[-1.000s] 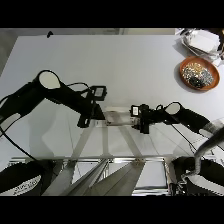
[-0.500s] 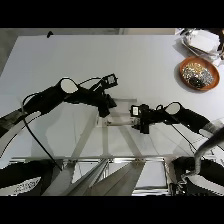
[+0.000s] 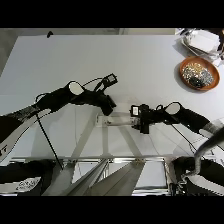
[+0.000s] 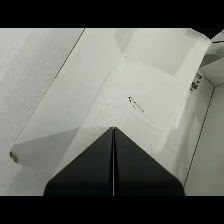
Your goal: Fold the box and place the chain.
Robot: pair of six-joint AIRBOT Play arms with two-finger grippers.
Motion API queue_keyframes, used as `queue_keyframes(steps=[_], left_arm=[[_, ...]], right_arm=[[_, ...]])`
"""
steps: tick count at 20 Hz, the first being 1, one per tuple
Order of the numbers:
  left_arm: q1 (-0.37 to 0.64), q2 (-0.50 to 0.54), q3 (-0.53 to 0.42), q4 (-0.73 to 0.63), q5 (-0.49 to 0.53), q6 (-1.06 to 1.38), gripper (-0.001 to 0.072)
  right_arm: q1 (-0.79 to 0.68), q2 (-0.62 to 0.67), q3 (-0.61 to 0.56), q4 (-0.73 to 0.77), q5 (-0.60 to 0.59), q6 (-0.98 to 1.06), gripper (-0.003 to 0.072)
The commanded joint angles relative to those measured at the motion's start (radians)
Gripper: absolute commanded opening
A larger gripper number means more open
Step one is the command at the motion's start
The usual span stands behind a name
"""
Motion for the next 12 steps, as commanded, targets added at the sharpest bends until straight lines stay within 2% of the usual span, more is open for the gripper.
queue_keyframes(steps=[1, 5, 9, 12], left_arm=[[0.001, 0.018, -0.001, 0.023, -0.025, -0.001, 0.0001], [0.006, 0.119, -0.001, 0.224, -0.068, -0.108, 0.0001], [0.051, 0.243, -0.001, 0.375, -0.185, -0.187, 0.0001], [0.083, 0.293, -0.001, 0.378, -0.282, -0.135, 0.0001]], right_arm=[[0.0, 0.0, 0.0, 0.0, 0.0, 0.0, 0.0298], [0.0, 0.0, 0.0, 0.0, 0.0, 0.0, 0.0298], [0.0, 0.0, 0.0, 0.0, -0.001, 0.0, 0.0298], [0.0, 0.0, 0.0, 0.0, 0.0, 0.0, 0.0298]])
